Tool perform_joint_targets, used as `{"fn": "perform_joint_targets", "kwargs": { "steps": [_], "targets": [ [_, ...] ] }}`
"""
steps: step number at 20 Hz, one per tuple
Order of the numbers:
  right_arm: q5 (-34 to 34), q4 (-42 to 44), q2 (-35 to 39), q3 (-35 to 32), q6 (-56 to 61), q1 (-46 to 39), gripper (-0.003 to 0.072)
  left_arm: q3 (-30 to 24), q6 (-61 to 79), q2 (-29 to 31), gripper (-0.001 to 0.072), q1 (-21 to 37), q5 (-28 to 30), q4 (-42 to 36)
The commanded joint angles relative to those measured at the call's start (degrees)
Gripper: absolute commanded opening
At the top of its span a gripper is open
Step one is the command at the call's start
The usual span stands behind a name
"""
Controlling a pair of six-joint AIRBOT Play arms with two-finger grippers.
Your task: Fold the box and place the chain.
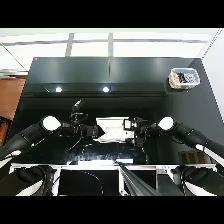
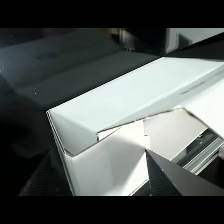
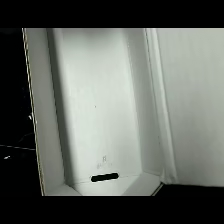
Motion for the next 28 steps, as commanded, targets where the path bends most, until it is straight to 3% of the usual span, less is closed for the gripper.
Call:
{"fn": "perform_joint_targets", "kwargs": {
  "steps": [1, 3, 8, 13, 14, 21, 28],
  "targets": [
    [0.0, 0.0, 0.0, 0.0, 0.0, 0.1, 0.0474, 1.6, -2.5, 0.1, 0.0681, 0.0, -1.2, 3.7],
    [0.0, 0.0, 0.0, 0.0, 0.0, 0.0, 0.0474, 2.0, -2.7, 0.1, 0.0616, 0.0, -1.8, 3.8],
    [0.0, 0.0, 0.0, 0.0, 0.0, 0.0, 0.0474, 3.5, -3.2, 0.1, 0.0594, 0.0, -3.6, 3.8],
    [0.0, 0.0, 0.0, 0.0, 0.0, 0.0, 0.0474, 4.4, -5.3, 0.0, 0.0536, -0.2, -5.8, 4.3],
    [0.0, 0.0, 0.0, 0.0, 0.0, 0.0, 0.0474, 4.4, -6.7, 0.0, 0.0491, -0.7, -5.8, 5.7],
    [0.0, 0.0, 0.0, 0.0, 0.0, 0.0, 0.0474, 4.4, -17.8, 0.0, 0.0485, -7.2, -0.4, 15.8],
    [0.0, 0.0, 0.0, 0.0, 0.0, 0.0, 0.0473, 4.4, -24.3, -0.1, 0.0485, -8.2, 2.1, 19.6]
  ]
}}
